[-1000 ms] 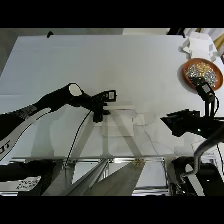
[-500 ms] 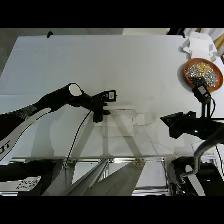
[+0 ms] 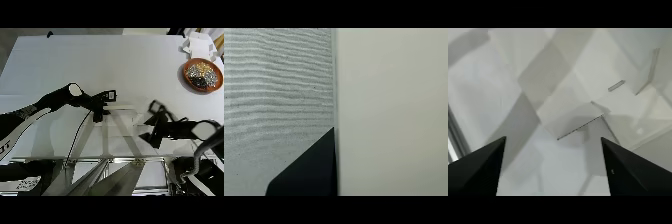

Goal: Fold the box and place the chain.

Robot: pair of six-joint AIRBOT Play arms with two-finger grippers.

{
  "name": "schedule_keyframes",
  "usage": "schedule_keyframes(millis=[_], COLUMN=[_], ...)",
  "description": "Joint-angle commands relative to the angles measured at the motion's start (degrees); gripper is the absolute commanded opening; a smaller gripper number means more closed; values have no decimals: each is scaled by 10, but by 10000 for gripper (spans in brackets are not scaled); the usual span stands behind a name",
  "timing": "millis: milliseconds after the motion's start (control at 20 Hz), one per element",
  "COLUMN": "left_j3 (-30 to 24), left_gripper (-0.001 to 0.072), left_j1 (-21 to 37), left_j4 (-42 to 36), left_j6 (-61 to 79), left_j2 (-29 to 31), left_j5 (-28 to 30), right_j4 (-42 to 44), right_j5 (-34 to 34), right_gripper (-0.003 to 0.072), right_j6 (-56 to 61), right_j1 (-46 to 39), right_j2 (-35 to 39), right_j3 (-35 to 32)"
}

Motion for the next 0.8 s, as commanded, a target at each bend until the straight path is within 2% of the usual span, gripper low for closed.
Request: schedule_keyframes(millis=[0,100,300,400,500,750], left_j3=[0,0,0,0,0,0], left_gripper=[13,13,13,13,13,13], left_j1=[0,0,0,0,0,0], left_j4=[0,0,0,0,0,0], left_j6=[0,0,0,0,0,0], left_j2=[0,0,0,0,0,0], left_j5=[-1,-2,-4,-4,-4,-8], right_j4=[-131,-155,-156,-156,-155,-151], right_j5=[-46,-66,-128,-168,-174,-222], right_gripper=[691,693,699,700,700,699], right_j6=[-40,-43,-142,-145,-138,-115], right_j1=[53,53,96,132,156,168], right_j2=[-50,-49,-49,-51,-57,-86], right_j3=[-2,-2,-16,-33,-38,-38])
